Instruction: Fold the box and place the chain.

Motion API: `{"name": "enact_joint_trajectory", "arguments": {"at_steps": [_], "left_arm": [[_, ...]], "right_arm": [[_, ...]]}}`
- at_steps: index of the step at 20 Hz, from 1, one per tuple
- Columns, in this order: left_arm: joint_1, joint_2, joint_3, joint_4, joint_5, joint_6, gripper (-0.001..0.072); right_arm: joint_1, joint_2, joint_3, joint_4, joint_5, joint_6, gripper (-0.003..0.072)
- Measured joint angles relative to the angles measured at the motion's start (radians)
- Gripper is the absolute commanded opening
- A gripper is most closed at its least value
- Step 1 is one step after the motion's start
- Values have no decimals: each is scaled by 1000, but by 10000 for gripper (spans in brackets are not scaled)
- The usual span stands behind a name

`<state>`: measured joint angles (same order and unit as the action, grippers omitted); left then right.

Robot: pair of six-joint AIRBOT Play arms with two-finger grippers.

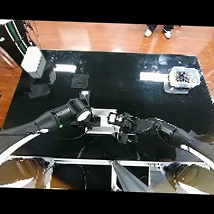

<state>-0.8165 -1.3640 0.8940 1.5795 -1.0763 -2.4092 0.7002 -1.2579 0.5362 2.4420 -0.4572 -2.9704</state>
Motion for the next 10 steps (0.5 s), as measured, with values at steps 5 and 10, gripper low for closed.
{"name": "enact_joint_trajectory", "arguments": {"at_steps": [5, 10], "left_arm": [[-10, -8, 2, -10, -1, 2, 21], [-13, -13, 0, -23, -7, 1, 414]], "right_arm": [[0, 0, 0, 0, 0, 0, 189], [0, 0, 0, 0, 0, 0, 190]]}}
